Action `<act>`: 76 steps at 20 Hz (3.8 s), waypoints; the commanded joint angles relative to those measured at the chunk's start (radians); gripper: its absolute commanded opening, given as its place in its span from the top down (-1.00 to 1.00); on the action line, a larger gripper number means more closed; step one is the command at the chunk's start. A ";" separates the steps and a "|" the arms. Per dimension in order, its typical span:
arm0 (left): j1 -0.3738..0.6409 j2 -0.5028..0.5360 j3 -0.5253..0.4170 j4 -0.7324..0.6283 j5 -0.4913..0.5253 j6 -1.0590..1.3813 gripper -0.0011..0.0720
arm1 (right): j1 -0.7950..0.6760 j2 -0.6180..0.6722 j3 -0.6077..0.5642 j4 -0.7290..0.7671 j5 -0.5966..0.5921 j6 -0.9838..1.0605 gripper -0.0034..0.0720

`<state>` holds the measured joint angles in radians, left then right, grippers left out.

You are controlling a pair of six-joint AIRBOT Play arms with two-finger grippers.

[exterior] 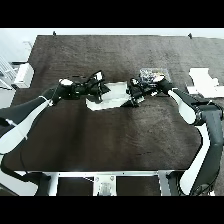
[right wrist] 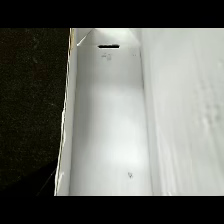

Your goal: Fold the box and place the chain.

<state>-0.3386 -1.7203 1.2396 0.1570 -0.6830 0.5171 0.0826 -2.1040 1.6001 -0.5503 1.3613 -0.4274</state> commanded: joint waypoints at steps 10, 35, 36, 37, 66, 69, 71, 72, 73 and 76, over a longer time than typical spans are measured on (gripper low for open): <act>-0.001 -0.123 0.060 -0.022 0.099 0.015 0.93 | 0.000 0.000 0.000 0.000 0.000 0.000 -0.29; 0.000 0.165 0.079 0.470 -0.298 -0.321 0.93 | 0.000 0.000 0.000 0.000 0.000 0.000 -0.29; 0.006 0.180 0.079 0.466 -0.337 -0.335 0.93 | 0.000 0.000 0.000 0.000 0.000 0.000 -0.29; 0.026 0.188 0.072 0.439 -0.366 -0.336 0.93 | 0.000 0.000 0.000 0.000 0.000 0.000 -0.29; 0.054 0.040 0.065 0.725 -0.222 -0.550 -0.37 | 0.000 0.000 0.000 0.000 0.000 0.000 -0.29; 0.046 0.037 0.067 0.737 -0.224 -0.569 -0.37 | 0.000 0.000 0.000 0.000 0.000 0.000 -0.29; 0.019 0.037 0.074 0.770 -0.218 -0.569 -0.37 | 0.000 0.000 0.000 0.000 0.000 0.000 -0.29; 0.006 0.036 0.074 0.782 -0.203 -0.569 -0.37 | 0.000 0.000 0.000 0.000 0.000 0.000 -0.29; -0.003 0.034 0.074 0.793 -0.192 -0.570 -0.37 | 0.000 0.000 0.000 0.000 0.000 0.000 -0.29; -0.004 0.013 0.075 0.794 -0.189 -0.588 -0.37 | 0.000 0.000 0.000 0.000 0.000 0.000 -0.29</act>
<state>-0.3336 -1.6939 1.3113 0.9325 -0.8837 -0.0559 0.0826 -2.1040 1.6001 -0.5503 1.3617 -0.4274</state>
